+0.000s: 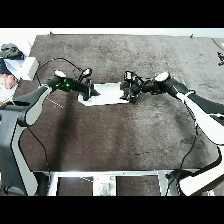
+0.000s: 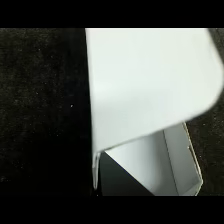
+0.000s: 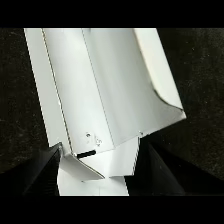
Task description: Fold the box and place the chain.
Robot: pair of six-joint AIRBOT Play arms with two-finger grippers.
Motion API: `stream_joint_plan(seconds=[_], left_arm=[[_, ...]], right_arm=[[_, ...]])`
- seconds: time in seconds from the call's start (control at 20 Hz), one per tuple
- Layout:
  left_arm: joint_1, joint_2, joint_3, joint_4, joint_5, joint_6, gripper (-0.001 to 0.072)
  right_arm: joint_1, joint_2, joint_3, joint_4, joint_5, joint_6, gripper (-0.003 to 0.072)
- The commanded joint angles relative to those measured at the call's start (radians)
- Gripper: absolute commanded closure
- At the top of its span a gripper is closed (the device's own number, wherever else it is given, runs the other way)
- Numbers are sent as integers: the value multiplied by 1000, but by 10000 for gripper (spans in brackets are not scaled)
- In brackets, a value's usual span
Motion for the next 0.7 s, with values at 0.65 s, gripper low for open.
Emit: stream_joint_plan(seconds=[0.65], left_arm=[[0,0,0,0,0,0,699]], right_arm=[[-10,-162,178,-43,216,26,31]])
